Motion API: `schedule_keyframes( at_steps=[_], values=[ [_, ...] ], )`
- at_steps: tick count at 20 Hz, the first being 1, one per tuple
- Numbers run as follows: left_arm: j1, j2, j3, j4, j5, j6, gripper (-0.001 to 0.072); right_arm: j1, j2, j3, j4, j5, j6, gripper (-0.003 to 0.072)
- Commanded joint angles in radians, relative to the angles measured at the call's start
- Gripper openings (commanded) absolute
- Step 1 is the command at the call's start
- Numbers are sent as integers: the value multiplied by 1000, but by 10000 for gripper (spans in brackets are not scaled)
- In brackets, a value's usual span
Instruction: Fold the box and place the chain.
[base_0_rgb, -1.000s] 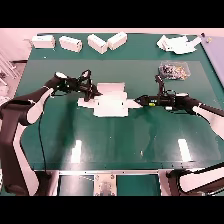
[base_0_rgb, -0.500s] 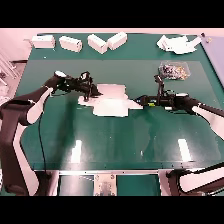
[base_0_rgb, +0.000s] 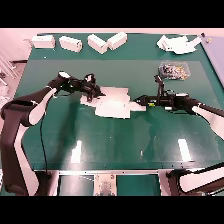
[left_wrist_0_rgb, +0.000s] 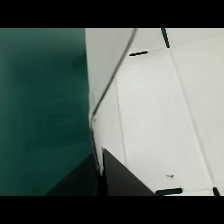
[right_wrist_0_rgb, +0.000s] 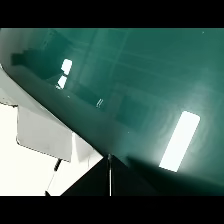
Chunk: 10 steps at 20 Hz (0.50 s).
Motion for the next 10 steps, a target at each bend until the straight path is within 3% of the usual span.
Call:
schedule_keyframes(
  at_steps=[1, 6, 10],
  values=[
    [-2, 1, -1, 25, 11, -5, 13, -2, 0, 0, 5, -3, 0, 12],
    [0, 29, 0, 14, 11, -38, 13, -12, -1, 0, 21, -16, 0, 12],
    [14, 29, -1, -73, 2, -38, 13, -12, 0, 0, 21, -17, 0, 12]
  ],
)
